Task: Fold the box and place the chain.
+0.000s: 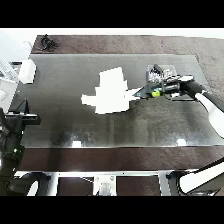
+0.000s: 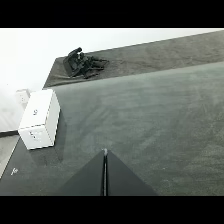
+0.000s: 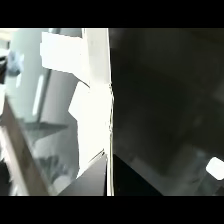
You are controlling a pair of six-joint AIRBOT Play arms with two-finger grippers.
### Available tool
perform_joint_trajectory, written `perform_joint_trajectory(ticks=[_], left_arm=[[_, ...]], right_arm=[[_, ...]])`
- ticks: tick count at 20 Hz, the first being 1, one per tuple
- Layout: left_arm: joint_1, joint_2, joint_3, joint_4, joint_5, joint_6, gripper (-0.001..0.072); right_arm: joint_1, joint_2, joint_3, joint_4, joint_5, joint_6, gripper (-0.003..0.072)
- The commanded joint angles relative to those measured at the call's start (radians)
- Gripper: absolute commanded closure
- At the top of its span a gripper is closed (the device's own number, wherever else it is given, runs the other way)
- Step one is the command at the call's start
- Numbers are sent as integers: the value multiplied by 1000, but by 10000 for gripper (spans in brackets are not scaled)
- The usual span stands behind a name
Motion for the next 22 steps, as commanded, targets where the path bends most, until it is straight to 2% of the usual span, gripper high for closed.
perform_joint_trajectory(ticks=[1,6,12,15,16,17,18,19,22], left_arm=[[0,0,0,0,0,0,687],[0,0,0,0,-8,0,687],[0,0,0,0,-49,-1,687],[0,0,0,1,-130,0,668],[0,0,0,4,-163,0,298],[0,0,0,3,-203,-1,6],[0,-2,0,4,-243,0,96],[0,-2,0,4,-289,0,157],[0,-2,0,-19,-359,-18,157]], right_arm=[[87,3,-3,9,-165,46,682],[104,2,-3,-51,-250,73,682],[106,-3,-2,-153,-274,73,681],[106,-11,13,-186,-273,73,681],[106,-11,14,-187,-274,72,681],[106,-11,14,-187,-274,72,681],[106,-12,14,-187,-274,72,681],[106,-12,14,-187,-274,73,681],[106,-12,14,-186,-278,72,681]])
